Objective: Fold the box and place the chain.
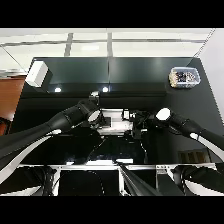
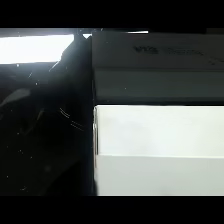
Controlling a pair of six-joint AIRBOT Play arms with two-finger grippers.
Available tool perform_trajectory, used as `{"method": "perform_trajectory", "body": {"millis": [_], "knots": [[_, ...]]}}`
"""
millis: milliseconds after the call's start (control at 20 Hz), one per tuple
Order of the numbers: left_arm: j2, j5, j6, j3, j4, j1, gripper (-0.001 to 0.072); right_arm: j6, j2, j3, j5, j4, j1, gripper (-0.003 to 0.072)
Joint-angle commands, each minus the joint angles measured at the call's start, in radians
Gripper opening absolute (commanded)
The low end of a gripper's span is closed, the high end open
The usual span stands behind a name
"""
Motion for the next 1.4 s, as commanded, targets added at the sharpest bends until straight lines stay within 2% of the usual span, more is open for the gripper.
{"method": "perform_trajectory", "body": {"millis": [0, 50, 150, 350, 650, 700, 750, 900, 1050, 1100, 1150, 1350], "knots": [[-0.001, 0.008, 0.002, 0.001, -0.002, 0.000, 0.0024, -0.001, 0.000, 0.001, 0.002, 0.000, 0.001, 0.0631], [-0.001, 0.008, 0.002, 0.001, -0.002, 0.000, 0.0024, 0.003, 0.004, 0.001, 0.005, -0.001, 0.001, 0.0707], [0.000, 0.000, 0.003, 0.001, -0.002, 0.000, 0.0024, 0.026, 0.031, 0.005, 0.049, -0.036, 0.001, 0.0707], [0.000, -0.020, 0.027, 0.001, -0.002, 0.000, 0.0024, 0.048, 0.121, 0.009, 0.156, -0.201, 0.000, 0.0700], [0.000, -0.013, 0.026, 0.001, -0.002, 0.000, 0.0025, 0.051, 0.146, 0.009, 0.147, -0.232, 0.001, 0.0695], [0.000, -0.012, 0.026, 0.001, -0.002, 0.000, 0.0025, 0.051, 0.146, 0.008, 0.140, -0.232, 0.001, 0.0551], [0.000, -0.012, 0.026, 0.001, -0.002, 0.000, 0.0025, 0.051, 0.146, 0.008, 0.131, -0.232, 0.001, 0.0468], [0.000, -0.012, 0.026, 0.001, -0.002, 0.000, 0.0025, 0.051, 0.146, 0.008, 0.070, -0.200, 0.001, 0.0466], [0.000, -0.012, 0.026, 0.001, -0.002, 0.000, 0.0026, 0.051, 0.145, 0.008, 0.066, -0.129, 0.001, 0.0465], [0.000, -0.012, 0.026, 0.001, -0.002, 0.000, 0.0026, 0.052, 0.142, 0.008, 0.068, -0.117, 0.002, 0.0383], [0.000, -0.012, 0.026, 0.001, -0.002, 0.000, 0.0025, 0.052, 0.140, 0.008, 0.073, -0.105, 0.002, 0.0242], [0.000, -0.012, 0.026, 0.001, -0.002, 0.000, 0.0026, 0.063, 0.115, 0.008, 0.073, 0.006, 0.002, 0.0232]]}}
